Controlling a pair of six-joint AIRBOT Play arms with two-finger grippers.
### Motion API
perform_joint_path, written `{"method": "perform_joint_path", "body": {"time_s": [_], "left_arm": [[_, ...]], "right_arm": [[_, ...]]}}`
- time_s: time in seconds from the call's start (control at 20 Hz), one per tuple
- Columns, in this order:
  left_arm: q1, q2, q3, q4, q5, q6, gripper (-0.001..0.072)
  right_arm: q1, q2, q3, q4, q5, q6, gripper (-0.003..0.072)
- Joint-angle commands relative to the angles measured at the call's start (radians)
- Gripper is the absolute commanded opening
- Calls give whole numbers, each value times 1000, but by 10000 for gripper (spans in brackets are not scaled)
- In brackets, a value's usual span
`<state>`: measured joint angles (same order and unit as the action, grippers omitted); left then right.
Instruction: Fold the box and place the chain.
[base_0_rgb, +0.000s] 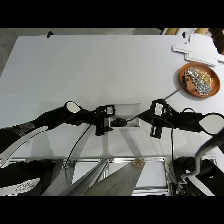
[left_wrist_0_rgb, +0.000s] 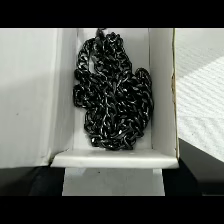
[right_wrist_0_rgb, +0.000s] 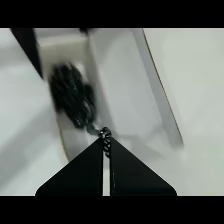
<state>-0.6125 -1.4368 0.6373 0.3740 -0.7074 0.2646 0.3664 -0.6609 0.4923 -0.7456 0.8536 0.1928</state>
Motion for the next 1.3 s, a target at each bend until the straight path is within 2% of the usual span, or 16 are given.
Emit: {"method": "perform_joint_path", "body": {"time_s": [0.0, 0.1, 0.3, 0.5, 0.55, 0.7, 0.8, 0.9, 1.1, 1.25], "left_arm": [[0, 0, 0, 0, 0, 0, 252], [0, 0, 0, 0, 0, 0, 252], [0, 0, 0, 0, 0, 0, 252], [0, 0, 0, 0, 0, 0, 252], [0, 0, 0, 0, 0, 0, 252], [0, 0, 0, 0, 0, 0, 252], [0, 0, 0, 0, 0, 0, 252], [0, 0, 0, 0, 0, 0, 252], [0, 0, 0, 0, 0, 0, 252], [0, 0, 0, 0, 0, 0, 252]], "right_arm": [[157, 15, 0, 163, -138, 39, 20], [253, -25, 0, 186, -239, 39, 20], [352, -150, 0, 186, -295, 42, 20], [362, -251, 0, 193, -362, 47, 31], [362, -265, 0, 193, -385, 47, 71], [335, -276, 1, 193, -470, 91, 71], [286, -271, 11, 174, -415, 88, 169], [236, -232, 34, 55, -277, 67, 183], [40, -135, 36, -182, -141, 68, 182], [-121, -138, 33, -307, -42, 62, 181]]}}
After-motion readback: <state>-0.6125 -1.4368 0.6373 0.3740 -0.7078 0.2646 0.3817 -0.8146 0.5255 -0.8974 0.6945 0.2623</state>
